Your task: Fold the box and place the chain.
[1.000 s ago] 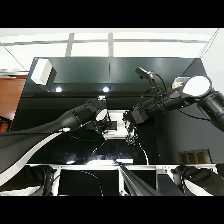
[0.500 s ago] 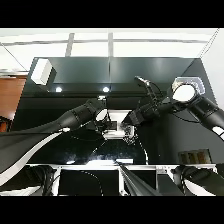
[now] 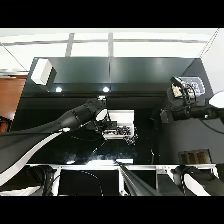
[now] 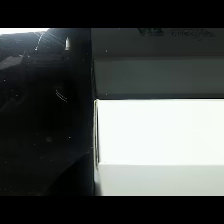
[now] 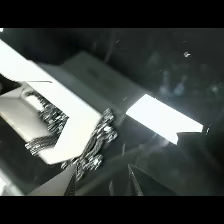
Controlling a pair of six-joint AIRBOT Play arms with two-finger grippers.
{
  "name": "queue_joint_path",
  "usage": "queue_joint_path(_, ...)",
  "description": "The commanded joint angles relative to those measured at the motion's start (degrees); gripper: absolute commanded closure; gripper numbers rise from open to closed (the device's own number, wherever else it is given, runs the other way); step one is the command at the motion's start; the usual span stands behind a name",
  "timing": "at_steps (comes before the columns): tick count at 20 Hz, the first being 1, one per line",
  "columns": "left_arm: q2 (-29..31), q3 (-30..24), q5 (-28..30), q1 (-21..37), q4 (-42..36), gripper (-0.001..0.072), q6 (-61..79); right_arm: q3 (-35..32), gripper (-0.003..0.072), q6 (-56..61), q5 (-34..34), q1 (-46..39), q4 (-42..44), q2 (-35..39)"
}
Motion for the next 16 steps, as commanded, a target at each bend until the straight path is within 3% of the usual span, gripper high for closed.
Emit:
queue_joint_path(1,-0.02,0.02,0.2,0.04,0.0,0.0682,0.0,-10.08,0.0301,-17.18,-11.37,-1.09,12.37,1.75)
queue_joint_path(2,-0.02,0.02,0.2,0.04,0.0,0.0681,0.0,-11.58,0.0299,-19.3,-12.44,0.35,12.85,1.75)
queue_joint_path(4,-0.02,0.02,0.2,0.04,-0.02,0.0682,0.0,-13.11,-0.0034,-23.15,-13.73,4.68,10.27,1.75)
queue_joint_path(10,-0.02,0.02,-0.04,0.04,-0.02,0.0682,0.0,-13.55,-0.0034,-40.79,-16.98,18.88,-0.37,1.42)
queue_joint_path(16,-0.02,0.02,-0.02,0.04,-0.02,0.0681,0.0,-16.79,-0.0034,-41.46,-22.77,24.92,-2.78,1.4)
